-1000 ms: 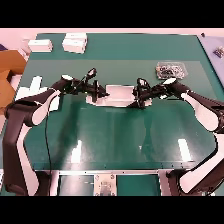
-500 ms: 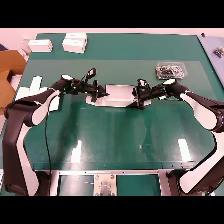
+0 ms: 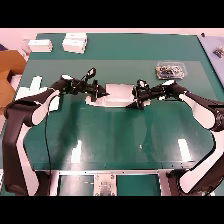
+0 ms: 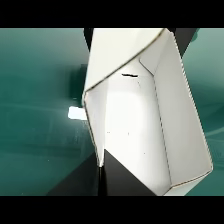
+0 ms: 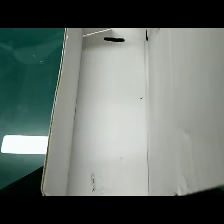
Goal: Fold the box and place the chain.
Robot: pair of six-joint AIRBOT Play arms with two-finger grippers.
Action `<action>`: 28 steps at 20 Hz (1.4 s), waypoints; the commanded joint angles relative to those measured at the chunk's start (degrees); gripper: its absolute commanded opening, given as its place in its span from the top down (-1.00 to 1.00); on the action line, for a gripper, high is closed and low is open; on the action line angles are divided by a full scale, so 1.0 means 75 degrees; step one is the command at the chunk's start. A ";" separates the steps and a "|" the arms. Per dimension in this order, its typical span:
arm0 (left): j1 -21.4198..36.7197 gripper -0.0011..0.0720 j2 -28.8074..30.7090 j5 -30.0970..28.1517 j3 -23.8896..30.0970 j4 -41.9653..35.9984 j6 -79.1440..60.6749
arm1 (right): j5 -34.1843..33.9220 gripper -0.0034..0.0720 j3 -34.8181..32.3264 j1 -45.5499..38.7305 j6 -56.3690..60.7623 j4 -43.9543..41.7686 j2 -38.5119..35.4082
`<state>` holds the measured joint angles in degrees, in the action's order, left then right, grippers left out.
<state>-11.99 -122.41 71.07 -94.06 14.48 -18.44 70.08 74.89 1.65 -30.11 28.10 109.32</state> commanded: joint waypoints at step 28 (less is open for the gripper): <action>-0.0006 0.92 0.0006 -0.0006 -0.0006 0.0003 -0.0003 | 0.0012 -0.62 0.0006 0.0003 -0.0047 -0.0035 0.0006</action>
<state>-11.99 -122.41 71.07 -94.06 14.48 -18.46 70.13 74.89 1.63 -30.68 27.86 109.34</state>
